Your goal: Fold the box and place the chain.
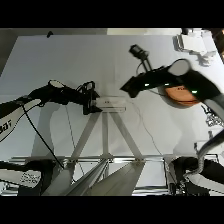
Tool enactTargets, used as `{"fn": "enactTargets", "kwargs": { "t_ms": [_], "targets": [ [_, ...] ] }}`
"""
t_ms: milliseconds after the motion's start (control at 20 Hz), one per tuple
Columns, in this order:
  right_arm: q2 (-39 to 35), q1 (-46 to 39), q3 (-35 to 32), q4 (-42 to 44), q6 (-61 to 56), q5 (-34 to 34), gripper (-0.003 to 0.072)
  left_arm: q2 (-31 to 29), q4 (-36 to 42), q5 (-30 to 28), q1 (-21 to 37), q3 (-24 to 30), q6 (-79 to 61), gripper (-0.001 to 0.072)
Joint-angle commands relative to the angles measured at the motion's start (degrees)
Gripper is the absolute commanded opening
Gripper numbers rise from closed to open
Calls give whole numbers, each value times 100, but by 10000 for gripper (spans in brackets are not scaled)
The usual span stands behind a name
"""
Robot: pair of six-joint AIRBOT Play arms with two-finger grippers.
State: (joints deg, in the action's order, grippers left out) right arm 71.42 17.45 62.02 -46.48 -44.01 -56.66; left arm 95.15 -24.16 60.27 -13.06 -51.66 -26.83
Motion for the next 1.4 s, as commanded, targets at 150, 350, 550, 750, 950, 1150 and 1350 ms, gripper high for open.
{"fn": "enactTargets", "kwargs": {
  "t_ms": [150,350,550,750,950,1150,1350],
  "targets": [
    [-1346,-780,2,-3694,-2026,-977,14,2,-4,-4,0,2,-13,375],
    [-1432,-1274,0,-4660,-2435,-1451,15,2,17,-7,0,2,0,352],
    [-1432,-1670,2,-4666,-2653,-1445,15,-162,-13,-4,87,2,743,10],
    [-1432,-1694,0,-4623,-2651,-1429,15,-1058,-820,-15,461,2,2503,9],
    [-1432,-1694,2,-4625,-2651,-1432,15,-2374,-3418,-79,1060,0,4439,9],
    [-1432,-1694,2,-4586,-2651,-1432,15,-3425,-6463,-566,1777,0,6776,9],
    [-1432,-1694,2,-4579,-2649,-1432,15,-3788,-5766,-1657,2905,4,7348,4]
  ]
}}
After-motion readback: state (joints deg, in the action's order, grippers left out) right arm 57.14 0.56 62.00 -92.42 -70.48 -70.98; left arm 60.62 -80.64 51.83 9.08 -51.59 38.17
